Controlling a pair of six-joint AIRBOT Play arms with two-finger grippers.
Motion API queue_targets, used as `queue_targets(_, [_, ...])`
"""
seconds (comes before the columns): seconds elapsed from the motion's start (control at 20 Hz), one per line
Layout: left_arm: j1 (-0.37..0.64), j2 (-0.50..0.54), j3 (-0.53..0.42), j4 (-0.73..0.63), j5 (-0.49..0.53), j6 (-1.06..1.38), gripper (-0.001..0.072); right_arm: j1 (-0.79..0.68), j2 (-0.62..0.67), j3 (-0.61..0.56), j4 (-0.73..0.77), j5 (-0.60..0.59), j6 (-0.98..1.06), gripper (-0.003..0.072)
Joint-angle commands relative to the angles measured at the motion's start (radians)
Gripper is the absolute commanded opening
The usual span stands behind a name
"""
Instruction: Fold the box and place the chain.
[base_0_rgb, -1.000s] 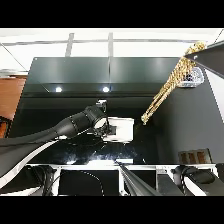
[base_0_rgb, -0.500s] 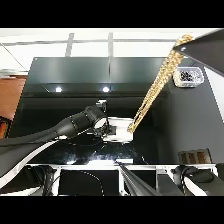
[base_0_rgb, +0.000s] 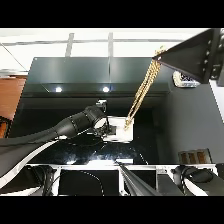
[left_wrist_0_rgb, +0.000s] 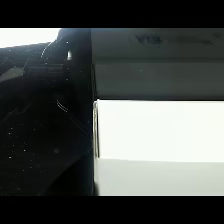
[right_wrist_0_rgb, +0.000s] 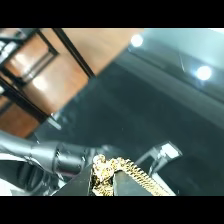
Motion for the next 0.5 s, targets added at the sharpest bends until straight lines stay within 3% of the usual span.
queue_targets(0.0, [0.001, -0.001, 0.0, 0.001, 0.0, 0.0, 0.0027, 0.021, -0.003, -0.047, -0.039, 0.032, 0.01, 0.0043])
queue_targets(0.25, [0.001, -0.001, 0.0, 0.001, 0.0, 0.0, 0.0027, 0.1, -0.011, -0.235, -0.056, -0.06, 0.009, 0.0044])
queue_targets(0.45, [0.001, -0.001, 0.0, 0.001, 0.0, 0.0, 0.0027, 0.1, -0.011, -0.31, -0.191, -0.026, 0.031, 0.0044])
